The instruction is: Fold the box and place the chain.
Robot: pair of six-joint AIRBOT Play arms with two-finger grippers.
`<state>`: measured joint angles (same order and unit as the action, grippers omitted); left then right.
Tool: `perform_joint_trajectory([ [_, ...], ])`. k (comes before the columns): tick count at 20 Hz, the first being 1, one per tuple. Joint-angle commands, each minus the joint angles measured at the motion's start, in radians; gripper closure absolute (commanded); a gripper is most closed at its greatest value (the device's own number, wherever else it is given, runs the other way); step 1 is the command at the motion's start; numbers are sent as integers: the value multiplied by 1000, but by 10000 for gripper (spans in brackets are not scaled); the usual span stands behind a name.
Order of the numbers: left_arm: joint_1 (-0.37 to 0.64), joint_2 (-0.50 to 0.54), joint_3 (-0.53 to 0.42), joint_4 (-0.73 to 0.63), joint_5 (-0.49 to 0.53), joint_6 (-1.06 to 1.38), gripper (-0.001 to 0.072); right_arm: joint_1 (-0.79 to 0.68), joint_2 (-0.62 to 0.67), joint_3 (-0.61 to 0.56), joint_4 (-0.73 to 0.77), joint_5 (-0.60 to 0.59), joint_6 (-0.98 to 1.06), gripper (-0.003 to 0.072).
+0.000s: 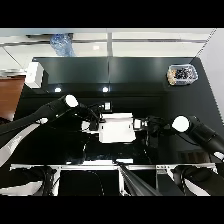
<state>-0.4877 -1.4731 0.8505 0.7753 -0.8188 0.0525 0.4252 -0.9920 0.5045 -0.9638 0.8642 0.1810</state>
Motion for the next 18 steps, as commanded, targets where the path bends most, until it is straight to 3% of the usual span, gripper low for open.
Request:
perform_joint_trajectory([
  [1, -1, -2, 1, 9, 0, 0, 686, 50, -14, 0, 52, -66, -26, -17],
  [12, 0, -2, 1, 9, 4, 0, 686, 158, -86, 8, 99, -224, -95, -16],
  [18, 0, -2, 1, 9, 4, 0, 686, 68, -66, 134, 74, -136, -96, -16],
])
